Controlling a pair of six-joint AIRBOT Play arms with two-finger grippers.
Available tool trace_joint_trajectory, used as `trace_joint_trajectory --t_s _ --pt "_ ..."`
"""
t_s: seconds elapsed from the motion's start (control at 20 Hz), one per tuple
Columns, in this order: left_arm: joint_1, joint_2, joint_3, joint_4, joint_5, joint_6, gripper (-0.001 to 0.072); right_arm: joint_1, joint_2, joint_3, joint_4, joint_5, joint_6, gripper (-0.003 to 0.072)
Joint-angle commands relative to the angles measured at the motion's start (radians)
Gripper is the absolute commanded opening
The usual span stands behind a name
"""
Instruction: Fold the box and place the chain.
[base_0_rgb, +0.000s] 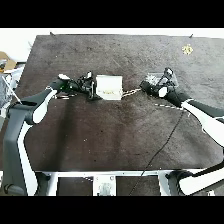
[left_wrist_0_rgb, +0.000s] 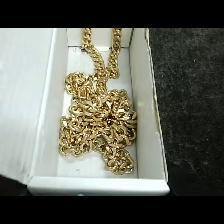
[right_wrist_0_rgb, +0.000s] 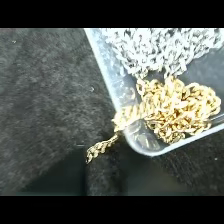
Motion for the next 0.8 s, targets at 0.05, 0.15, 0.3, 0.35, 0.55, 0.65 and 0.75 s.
trace_joint_trajectory --t_s 0.05,0.15,0.3,0.35,0.55,0.65,0.75 --pt "0.000 0.000 0.001 0.000 0.000 0.000 0.0462 0.009 -0.042 0.018 0.047 -0.051 0.002 0.0069" --pt "0.000 0.000 0.001 0.000 0.000 0.000 0.0462 0.018 -0.014 0.018 0.043 -0.063 0.000 0.0005" --pt "0.000 0.000 0.001 0.000 0.000 0.000 0.0462 0.055 0.086 0.018 0.040 -0.033 -0.042 0.0003" --pt "0.000 0.000 0.001 0.000 0.000 0.000 0.0462 0.072 0.129 0.018 0.035 -0.023 -0.068 0.0003" --pt "0.000 0.000 0.001 0.000 0.000 0.000 0.0462 0.175 0.323 0.018 0.030 -0.001 -0.140 0.0003" --pt "0.000 0.000 0.001 0.000 0.000 0.000 0.0461 0.241 0.403 0.018 0.024 -0.032 -0.157 0.0003" --pt "0.000 0.000 0.001 0.000 0.000 0.000 0.0461 0.307 0.459 0.018 0.023 -0.105 -0.157 0.0003"
